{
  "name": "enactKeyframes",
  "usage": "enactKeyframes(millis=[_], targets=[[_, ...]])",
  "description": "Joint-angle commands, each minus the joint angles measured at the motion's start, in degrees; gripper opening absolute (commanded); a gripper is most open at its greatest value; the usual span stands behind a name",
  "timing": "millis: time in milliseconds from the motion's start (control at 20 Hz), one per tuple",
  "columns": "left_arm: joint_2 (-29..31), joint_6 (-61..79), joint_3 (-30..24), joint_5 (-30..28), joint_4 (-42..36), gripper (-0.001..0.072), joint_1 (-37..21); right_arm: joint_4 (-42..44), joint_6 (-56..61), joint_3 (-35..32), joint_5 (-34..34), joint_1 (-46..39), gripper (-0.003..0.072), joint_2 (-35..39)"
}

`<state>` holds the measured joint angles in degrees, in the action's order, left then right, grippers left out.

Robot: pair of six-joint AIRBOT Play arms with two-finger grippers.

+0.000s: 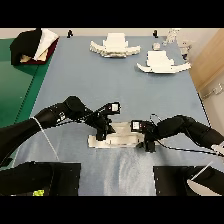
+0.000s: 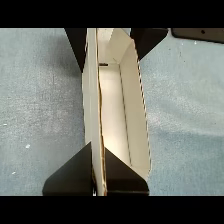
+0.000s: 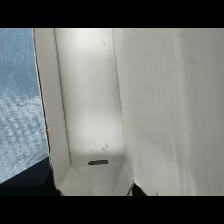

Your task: Fold the box.

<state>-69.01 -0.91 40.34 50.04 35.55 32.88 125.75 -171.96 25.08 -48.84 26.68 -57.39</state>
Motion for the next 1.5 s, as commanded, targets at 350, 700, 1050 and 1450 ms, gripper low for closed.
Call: enactKeyframes(millis=[350,700,1050,1450], targets=[[0.0,0.0,-0.02,-0.07,0.02,0.0012,-0.04,-0.52,0.04,-0.04,-0.07,0.15,0.0503,-0.04],[0.0,0.0,-0.02,-0.07,0.02,0.0012,-0.04,-0.5,0.02,-0.04,-0.11,0.15,0.0503,-0.04],[0.0,0.02,0.0,-0.13,-0.09,0.0012,-0.04,-0.5,0.02,-0.04,-0.09,0.15,0.0503,-0.04],[-0.02,-0.02,0.02,0.07,-2.54,0.0012,0.0,-0.5,0.02,-0.04,-0.09,0.15,0.0503,-0.04]])
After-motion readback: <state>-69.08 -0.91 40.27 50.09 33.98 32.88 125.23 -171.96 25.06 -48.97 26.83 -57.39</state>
